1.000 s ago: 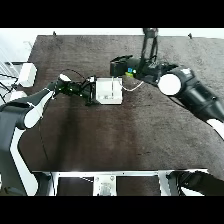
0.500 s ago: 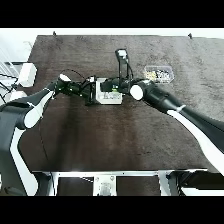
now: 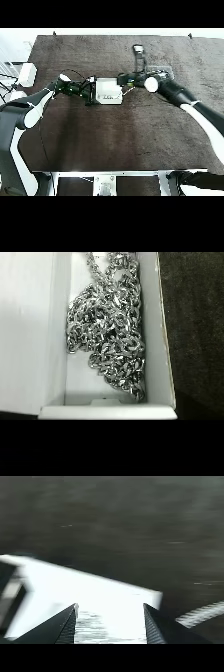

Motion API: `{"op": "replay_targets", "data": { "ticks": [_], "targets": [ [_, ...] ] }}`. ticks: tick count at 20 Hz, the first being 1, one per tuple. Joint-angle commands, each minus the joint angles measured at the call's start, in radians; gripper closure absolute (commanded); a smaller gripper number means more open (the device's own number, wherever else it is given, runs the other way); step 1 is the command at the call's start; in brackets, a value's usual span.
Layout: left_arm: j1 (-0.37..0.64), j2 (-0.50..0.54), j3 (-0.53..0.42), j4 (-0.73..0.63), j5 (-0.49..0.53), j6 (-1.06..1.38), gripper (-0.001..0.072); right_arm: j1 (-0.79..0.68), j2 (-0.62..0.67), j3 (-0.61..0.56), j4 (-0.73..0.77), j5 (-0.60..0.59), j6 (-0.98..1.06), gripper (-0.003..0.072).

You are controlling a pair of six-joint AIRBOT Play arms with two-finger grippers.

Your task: Fold the box and place the chain.

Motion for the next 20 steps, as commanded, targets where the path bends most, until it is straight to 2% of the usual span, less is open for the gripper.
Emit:
{"op": "replay_targets", "data": {
  "ticks": [1, 2, 4, 6, 8, 12, 15, 16, 17, 18, 20],
  "targets": [
    [0.001, 0.000, 0.000, 0.000, 0.000, 0.000, 0.0185, -0.169, 0.032, -0.058, -0.056, 0.030, 0.016, 0.0182],
    [0.001, 0.000, 0.000, 0.000, 0.000, 0.000, 0.0185, -0.231, 0.003, -0.082, -0.045, -0.003, 0.055, 0.0148],
    [0.001, 0.000, 0.000, 0.000, 0.001, 0.001, 0.0185, -0.320, -0.089, -0.092, 0.050, -0.069, 0.066, 0.0139],
    [0.001, 0.000, 0.000, 0.000, 0.001, 0.001, 0.0185, -0.348, -0.185, -0.077, 0.162, -0.138, 0.021, 0.0140],
    [0.001, 0.000, 0.000, 0.000, 0.001, 0.001, 0.0185, -0.341, -0.269, -0.029, 0.235, -0.177, -0.040, 0.0140],
    [0.001, 0.000, 0.000, 0.000, 0.001, 0.001, 0.0185, -0.330, -0.409, 0.119, 0.263, -0.193, -0.058, 0.0157],
    [0.001, 0.000, 0.000, 0.000, 0.002, 0.001, 0.0184, -0.322, -0.447, 0.183, 0.280, -0.172, -0.055, 0.0282],
    [0.001, 0.000, 0.000, 0.000, 0.002, 0.001, 0.0184, -0.322, -0.447, 0.183, 0.280, -0.171, -0.062, 0.0374],
    [0.001, 0.000, 0.000, 0.001, 0.001, 0.001, 0.0185, -0.322, -0.447, 0.183, 0.280, -0.171, -0.062, 0.0601],
    [0.001, 0.000, 0.000, 0.001, 0.002, 0.001, 0.0185, -0.322, -0.442, 0.183, 0.280, -0.168, -0.061, 0.0674],
    [0.001, 0.000, 0.000, 0.001, 0.001, 0.001, 0.0185, -0.322, -0.391, 0.183, 0.275, -0.103, -0.072, 0.0675]
  ]
}}
